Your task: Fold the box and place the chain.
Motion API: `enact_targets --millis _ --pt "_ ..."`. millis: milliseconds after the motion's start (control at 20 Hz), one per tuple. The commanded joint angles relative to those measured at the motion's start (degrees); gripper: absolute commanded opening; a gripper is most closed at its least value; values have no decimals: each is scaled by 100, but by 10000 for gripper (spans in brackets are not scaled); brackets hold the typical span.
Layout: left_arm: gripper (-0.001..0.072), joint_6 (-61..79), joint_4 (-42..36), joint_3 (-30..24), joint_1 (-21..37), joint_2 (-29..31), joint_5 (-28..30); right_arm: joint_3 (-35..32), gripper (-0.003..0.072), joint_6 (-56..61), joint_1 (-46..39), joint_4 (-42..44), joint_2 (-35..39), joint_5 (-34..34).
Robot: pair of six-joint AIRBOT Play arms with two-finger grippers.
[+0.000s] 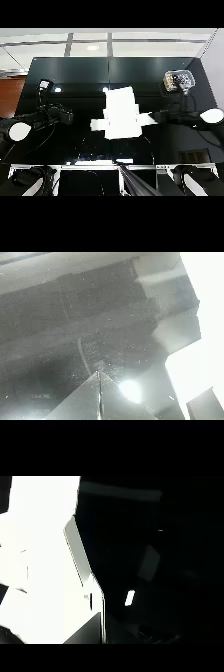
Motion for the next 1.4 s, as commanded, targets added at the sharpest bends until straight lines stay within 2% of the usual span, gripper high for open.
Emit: enact_targets --millis 0,100,250,300,350,400,550,650,750,900,1050,1100,1250,1300,1350 --pt "23 0 -2 -2 -4 4 4 -330 15 105 1025 131 48 -1217" --pt "23 -4 -103 -2 -4 2 13 -404 15 105 1276 -37 48 -1290" --pt "29 11 -866 -13 -4 -149 251 -514 15 122 1351 -140 42 -1305" --pt "172 17 -1010 2 -4 -337 385 -527 15 120 1353 -144 35 -1300" --pt "489 15 -1128 52 0 -560 380 -529 15 122 1353 -140 35 -1303" --pt "720 15 -1311 164 7 -861 225 -529 15 122 1353 -140 35 -1300" --pt "709 251 -2361 710 157 -2026 -944 -529 15 120 1353 -142 35 -1298" --pt "709 1449 -3814 938 345 -2841 -1622 -529 15 120 1353 -142 35 -1296" --pt "709 2205 -4972 1075 507 -3539 -2026 -529 15 120 1353 -142 35 -1296" --pt "710 2660 -5222 1436 520 -4251 -2435 -529 15 120 1375 -142 35 -1281" --pt "692 3228 -5222 2017 433 -4911 -3491 -529 15 120 1375 -142 35 -1248" --pt "650 3276 -5167 2227 389 -5128 -3814 -529 15 120 1375 -142 35 -1255" --pt "340 3342 -4524 2800 227 -5672 -4465 -529 15 120 1375 -142 35 -1252" --pt "277 3368 -4236 2951 164 -5781 -4603 -529 15 120 1375 -142 35 -1252" --pt "263 3399 -3974 3073 111 -5860 -4717 -529 15 120 1375 -142 35 -1252"
